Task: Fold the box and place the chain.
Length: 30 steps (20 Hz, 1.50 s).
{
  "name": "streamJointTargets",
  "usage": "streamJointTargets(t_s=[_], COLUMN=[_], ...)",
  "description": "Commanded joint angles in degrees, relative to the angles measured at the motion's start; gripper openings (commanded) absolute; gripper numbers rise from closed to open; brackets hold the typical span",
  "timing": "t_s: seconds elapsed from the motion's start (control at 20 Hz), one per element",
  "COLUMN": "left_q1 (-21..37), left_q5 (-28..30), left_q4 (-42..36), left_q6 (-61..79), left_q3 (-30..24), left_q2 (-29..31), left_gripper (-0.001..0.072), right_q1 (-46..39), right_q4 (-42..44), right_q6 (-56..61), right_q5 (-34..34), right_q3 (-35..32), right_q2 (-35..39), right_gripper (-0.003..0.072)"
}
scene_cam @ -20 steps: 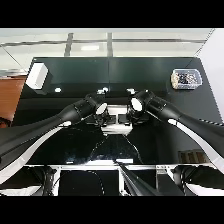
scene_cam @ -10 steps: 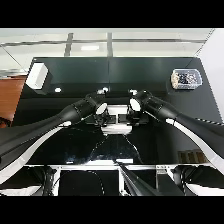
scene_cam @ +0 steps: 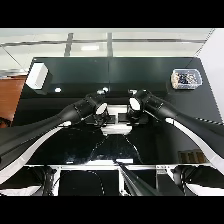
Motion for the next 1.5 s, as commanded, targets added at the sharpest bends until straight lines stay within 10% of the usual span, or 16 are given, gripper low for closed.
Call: streamJointTargets(t_s=[0.0,0.15,0.2,0.25,0.75,1.05,1.15,1.45], left_q1=[0.0,0.0,0.0,0.0,0.0,0.0,0.0,0.0], left_q5=[0.1,0.1,0.0,-0.1,-0.1,0.0,-0.1,-1.2], left_q4=[-0.1,-0.1,-0.1,-0.1,-0.1,-0.1,-0.1,0.0], left_q6=[0.0,0.0,0.0,0.0,0.0,0.0,0.0,0.0], left_q3=[0.0,0.0,0.0,0.0,0.0,0.0,0.0,0.0], left_q2=[0.0,0.0,0.0,0.0,0.0,0.0,0.0,0.0], left_gripper=[0.0028,0.0028,0.0028,0.0028,0.0028,0.0028,0.0028,0.0029], right_q1=[0.0,-0.1,-0.4,-0.6,-5.2,-19.8,-26.3,-40.7], right_q4=[0.3,-0.2,-0.3,-0.3,-12.4,-27.7,-25.9,-12.7], right_q6=[0.0,0.0,-0.2,-1.7,-24.7,-28.2,-27.8,-18.3], right_q5=[-0.2,0.1,0.9,1.8,13.0,-15.6,-23.0,-21.9], right_q3=[0.3,0.3,0.5,0.7,7.0,5.6,5.2,16.5], right_q2=[0.0,0.0,0.1,0.4,18.9,20.9,16.5,-4.9], right_gripper=[0.0013,0.0061,0.0306,0.0390,0.0381,0.0384,0.0629,0.0631])
